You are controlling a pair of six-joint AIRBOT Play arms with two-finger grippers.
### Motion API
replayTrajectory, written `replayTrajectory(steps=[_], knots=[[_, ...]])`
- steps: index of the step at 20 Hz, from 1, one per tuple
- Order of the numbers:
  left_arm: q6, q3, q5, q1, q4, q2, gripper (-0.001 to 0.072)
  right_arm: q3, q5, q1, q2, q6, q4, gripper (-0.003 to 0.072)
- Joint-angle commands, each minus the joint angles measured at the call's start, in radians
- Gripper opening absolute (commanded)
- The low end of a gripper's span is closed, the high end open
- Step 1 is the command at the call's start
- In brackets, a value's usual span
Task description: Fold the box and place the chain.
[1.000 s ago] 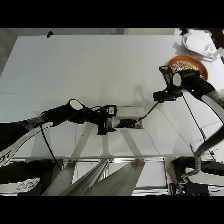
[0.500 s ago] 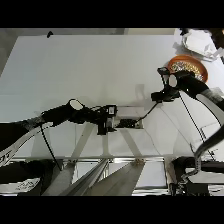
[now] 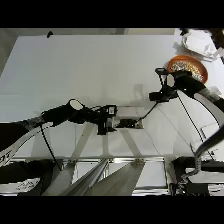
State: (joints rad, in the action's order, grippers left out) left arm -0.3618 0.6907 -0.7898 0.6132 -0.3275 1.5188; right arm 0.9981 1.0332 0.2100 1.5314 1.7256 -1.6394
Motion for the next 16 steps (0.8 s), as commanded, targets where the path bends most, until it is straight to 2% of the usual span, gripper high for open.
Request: replayTrajectory(steps=[1, 4, 8, 16], knots=[[0.0, 0.0, 0.0, 0.0, 0.0, -0.001, 0.0371, -0.001, 0.047, 0.002, -0.005, -0.007, -0.003, 0.0022], [0.0, 0.0, 0.0, -0.001, 0.0, -0.001, 0.0371, -0.001, 0.047, 0.002, -0.046, -0.025, -0.005, 0.0021], [0.0, 0.0, 0.0, 0.0, 0.0, -0.001, 0.0371, -0.001, 0.043, 0.002, -0.164, -0.033, -0.006, 0.0021], [0.0, 0.0, 0.0, 0.0, 0.0, -0.001, 0.0371, -0.001, 0.139, 0.07, -0.501, -0.168, 0.046, 0.0022]])
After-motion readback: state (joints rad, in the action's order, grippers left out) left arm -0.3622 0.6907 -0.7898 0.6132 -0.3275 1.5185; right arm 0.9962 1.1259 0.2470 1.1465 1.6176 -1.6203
